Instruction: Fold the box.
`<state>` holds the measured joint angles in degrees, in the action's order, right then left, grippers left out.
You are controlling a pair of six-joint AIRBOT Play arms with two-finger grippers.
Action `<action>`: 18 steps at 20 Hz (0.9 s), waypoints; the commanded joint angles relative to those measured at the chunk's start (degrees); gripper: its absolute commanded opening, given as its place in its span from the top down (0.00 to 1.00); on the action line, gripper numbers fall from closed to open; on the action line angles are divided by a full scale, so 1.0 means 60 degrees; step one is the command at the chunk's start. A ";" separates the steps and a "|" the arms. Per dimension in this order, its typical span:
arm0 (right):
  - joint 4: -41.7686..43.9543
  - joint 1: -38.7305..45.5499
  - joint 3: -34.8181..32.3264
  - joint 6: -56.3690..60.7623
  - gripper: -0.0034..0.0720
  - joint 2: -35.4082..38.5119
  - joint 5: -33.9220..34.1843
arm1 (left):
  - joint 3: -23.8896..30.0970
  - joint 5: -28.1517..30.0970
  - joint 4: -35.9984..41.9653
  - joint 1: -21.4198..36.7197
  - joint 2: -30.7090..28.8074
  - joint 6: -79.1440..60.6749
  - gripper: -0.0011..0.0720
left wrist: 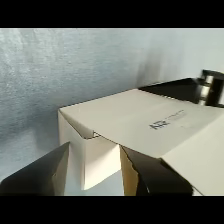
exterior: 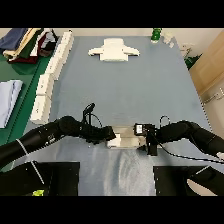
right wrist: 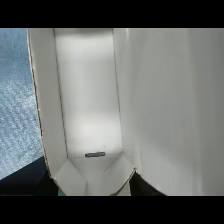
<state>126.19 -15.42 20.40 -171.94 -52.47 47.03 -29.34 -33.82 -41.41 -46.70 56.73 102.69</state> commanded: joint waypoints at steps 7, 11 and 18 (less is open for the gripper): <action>0.0004 -0.0007 0.0011 0.0000 0.28 0.0004 -0.0004 | -0.2911 -0.2900 -0.7308 -0.2175 0.1632 0.6907 0.46; 0.0004 -0.0007 0.0011 0.0000 0.28 0.0007 -0.0004 | -0.3705 -0.3570 -0.7606 -0.2681 0.2379 0.7144 0.46; 0.0004 -0.0007 0.0011 0.0000 0.28 0.0004 0.0000 | -0.4725 -0.4554 -0.7788 -0.3242 0.3461 0.7413 0.46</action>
